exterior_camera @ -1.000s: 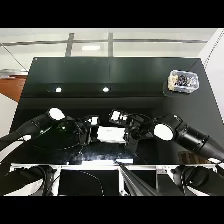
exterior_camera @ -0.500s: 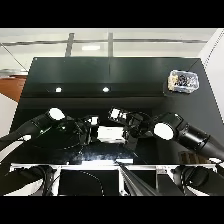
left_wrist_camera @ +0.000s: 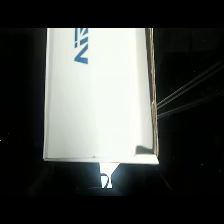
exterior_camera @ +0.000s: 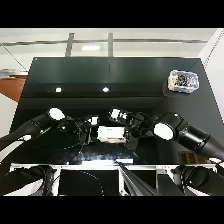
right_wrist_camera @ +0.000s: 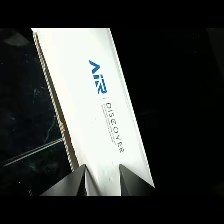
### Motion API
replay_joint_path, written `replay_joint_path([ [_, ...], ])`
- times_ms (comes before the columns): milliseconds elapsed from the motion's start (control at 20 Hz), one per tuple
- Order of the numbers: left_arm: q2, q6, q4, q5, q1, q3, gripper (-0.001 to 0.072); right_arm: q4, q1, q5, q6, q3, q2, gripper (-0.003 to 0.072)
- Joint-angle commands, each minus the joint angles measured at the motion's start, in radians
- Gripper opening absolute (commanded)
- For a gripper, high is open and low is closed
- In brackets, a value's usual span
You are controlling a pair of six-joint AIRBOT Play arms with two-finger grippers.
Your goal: Fold the box and place the chain.
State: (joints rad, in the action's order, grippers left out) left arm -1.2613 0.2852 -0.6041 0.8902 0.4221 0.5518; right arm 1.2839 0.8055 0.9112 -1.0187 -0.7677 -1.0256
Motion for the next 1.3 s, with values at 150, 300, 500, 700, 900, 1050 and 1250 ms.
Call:
replay_joint_path([
  [150,0.0,0.001,0.0,0.001,0.001,0.0,0.0349,0.003,0.001,-0.002,-0.002,0.0,-0.003,0.0236],
  [300,0.0,0.001,0.0,0.0,0.001,0.0,0.0349,-0.001,0.001,-0.002,-0.002,0.0,-0.01,0.0236],
  [500,0.0,0.001,0.0,0.0,0.001,0.0,0.0349,0.0,0.001,-0.002,-0.002,0.0,-0.01,0.0236],
  [700,0.0,0.001,0.0,0.0,0.001,0.0,0.0349,-0.021,0.002,0.002,-0.002,0.016,-0.01,0.0237],
  [900,0.0,0.001,0.0,0.0,0.001,0.0,0.035,-0.034,0.002,0.002,-0.002,0.023,-0.01,0.0238],
  [1050,0.0,0.001,0.0,0.0,0.001,0.0,0.0349,-0.034,0.002,0.001,-0.002,0.023,-0.01,0.0285],
  [1250,0.0,0.001,0.0,0.0,0.001,0.0,0.035,-0.034,0.002,0.001,-0.002,0.024,-0.01,0.0315],
])
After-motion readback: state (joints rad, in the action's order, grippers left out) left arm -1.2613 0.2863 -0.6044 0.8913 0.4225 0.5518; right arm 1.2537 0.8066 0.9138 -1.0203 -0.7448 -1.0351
